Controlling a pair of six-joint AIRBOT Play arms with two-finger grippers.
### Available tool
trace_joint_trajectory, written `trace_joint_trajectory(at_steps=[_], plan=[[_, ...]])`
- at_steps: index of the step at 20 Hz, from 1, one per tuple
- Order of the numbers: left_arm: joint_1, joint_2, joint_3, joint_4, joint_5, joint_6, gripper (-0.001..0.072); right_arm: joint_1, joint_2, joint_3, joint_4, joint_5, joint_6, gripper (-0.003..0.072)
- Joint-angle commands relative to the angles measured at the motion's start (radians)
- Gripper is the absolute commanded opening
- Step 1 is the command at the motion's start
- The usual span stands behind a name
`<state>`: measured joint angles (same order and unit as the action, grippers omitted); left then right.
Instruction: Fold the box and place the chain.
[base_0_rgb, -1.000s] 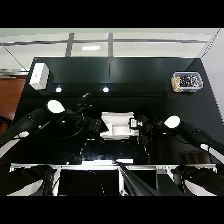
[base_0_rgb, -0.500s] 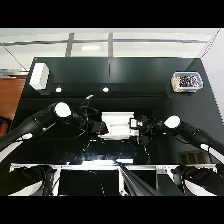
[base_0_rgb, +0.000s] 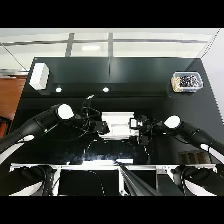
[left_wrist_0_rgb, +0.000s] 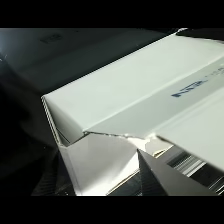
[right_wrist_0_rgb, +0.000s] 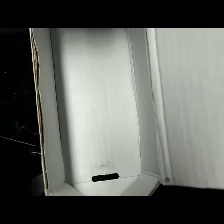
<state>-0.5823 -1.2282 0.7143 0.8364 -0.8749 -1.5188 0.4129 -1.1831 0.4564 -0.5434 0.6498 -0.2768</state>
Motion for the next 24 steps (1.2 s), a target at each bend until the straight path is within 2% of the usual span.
trace_joint_trajectory(at_steps=[1,6,12,15,24], plan=[[-0.002,0.000,0.001,0.001,0.000,-0.028,0.0543,0.001,0.000,0.000,0.000,0.000,0.000,0.0201],[-0.018,0.000,0.023,0.040,0.002,-0.106,0.0543,0.001,0.000,0.000,0.000,0.000,0.000,0.0201],[-0.131,0.000,0.134,0.313,-0.036,-0.372,0.0540,0.001,0.000,0.000,0.000,0.000,0.000,0.0201],[-0.166,-0.001,0.142,0.404,-0.062,-0.443,0.0367,0.001,0.000,0.000,0.000,0.000,0.000,0.0201],[-0.197,-0.051,0.152,0.490,-0.076,-0.558,0.0366,0.001,0.000,0.000,0.000,0.000,0.000,0.0201]])
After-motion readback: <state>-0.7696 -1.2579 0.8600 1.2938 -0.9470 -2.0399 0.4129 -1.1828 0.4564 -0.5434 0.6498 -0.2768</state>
